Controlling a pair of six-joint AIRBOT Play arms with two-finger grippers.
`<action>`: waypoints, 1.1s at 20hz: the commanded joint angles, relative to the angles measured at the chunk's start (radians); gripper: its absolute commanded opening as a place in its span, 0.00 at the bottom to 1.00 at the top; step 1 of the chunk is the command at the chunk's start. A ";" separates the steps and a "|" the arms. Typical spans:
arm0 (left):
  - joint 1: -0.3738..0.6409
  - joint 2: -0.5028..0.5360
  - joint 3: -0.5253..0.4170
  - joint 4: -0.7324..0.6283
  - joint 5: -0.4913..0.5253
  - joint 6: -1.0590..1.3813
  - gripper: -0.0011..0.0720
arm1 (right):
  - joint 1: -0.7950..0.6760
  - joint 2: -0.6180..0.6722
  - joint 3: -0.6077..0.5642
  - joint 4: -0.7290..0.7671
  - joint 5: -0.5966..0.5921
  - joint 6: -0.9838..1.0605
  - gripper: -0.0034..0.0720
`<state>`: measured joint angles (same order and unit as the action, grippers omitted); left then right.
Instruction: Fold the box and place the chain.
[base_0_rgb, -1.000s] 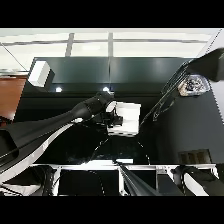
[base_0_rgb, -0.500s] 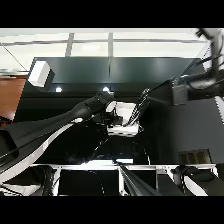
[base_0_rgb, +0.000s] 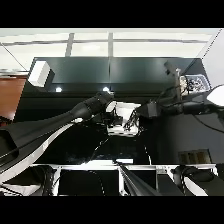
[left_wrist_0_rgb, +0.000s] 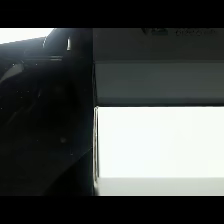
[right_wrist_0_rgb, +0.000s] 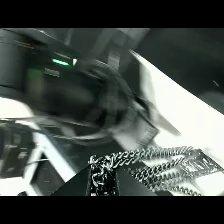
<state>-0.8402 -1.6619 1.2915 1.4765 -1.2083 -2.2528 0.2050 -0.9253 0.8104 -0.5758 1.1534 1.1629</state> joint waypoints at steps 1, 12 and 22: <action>0.001 0.000 0.001 0.000 -0.001 0.000 0.06 | 0.003 -0.001 -0.111 -0.030 -0.106 0.000 0.06; 0.001 0.000 0.001 0.000 -0.001 0.000 0.06 | -0.113 0.005 -0.111 -0.210 -0.014 0.059 0.73; 0.001 0.000 0.001 0.000 0.002 0.000 0.06 | -0.061 0.081 -0.455 -0.332 -0.321 -0.440 1.00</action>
